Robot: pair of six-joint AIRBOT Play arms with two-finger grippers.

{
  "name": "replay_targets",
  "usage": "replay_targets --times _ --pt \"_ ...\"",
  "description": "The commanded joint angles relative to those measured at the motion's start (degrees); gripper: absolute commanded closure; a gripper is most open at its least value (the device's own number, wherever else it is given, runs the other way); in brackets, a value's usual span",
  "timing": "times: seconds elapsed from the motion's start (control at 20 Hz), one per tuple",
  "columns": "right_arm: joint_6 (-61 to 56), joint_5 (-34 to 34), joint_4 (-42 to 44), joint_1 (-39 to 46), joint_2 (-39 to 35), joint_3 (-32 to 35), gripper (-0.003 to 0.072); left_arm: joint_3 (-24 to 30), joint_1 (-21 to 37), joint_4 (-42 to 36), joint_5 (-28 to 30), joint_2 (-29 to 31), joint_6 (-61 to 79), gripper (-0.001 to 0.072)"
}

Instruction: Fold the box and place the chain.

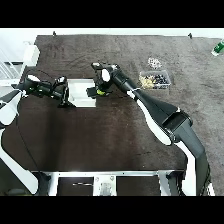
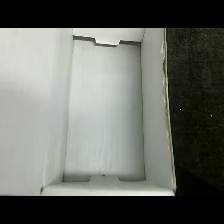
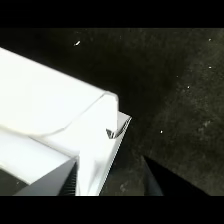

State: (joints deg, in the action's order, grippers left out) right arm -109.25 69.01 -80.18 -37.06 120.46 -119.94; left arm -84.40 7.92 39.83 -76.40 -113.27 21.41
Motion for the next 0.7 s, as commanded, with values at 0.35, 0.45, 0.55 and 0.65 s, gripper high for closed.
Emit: replay_targets --times 0.35,0.45,0.55,0.65 --pt "2.38 -3.17 0.13 -0.31 2.91 0.0 0.0278 -0.04 -0.02 0.33 0.42 0.0 -1.55 0.0182" --pt "2.99 -2.62 0.07 -0.33 2.95 -0.02 0.0316 -0.04 -0.02 0.22 0.46 0.0 -1.55 0.0182" --pt "3.58 -2.54 0.11 -0.5 2.99 -0.02 0.0435 -0.04 -0.02 0.04 0.42 0.0 -1.55 0.0182" --pt "4.98 -3.04 0.15 -1.09 2.99 -0.02 0.0568 -0.04 -0.02 -1.14 0.42 0.0 -1.57 0.0182"
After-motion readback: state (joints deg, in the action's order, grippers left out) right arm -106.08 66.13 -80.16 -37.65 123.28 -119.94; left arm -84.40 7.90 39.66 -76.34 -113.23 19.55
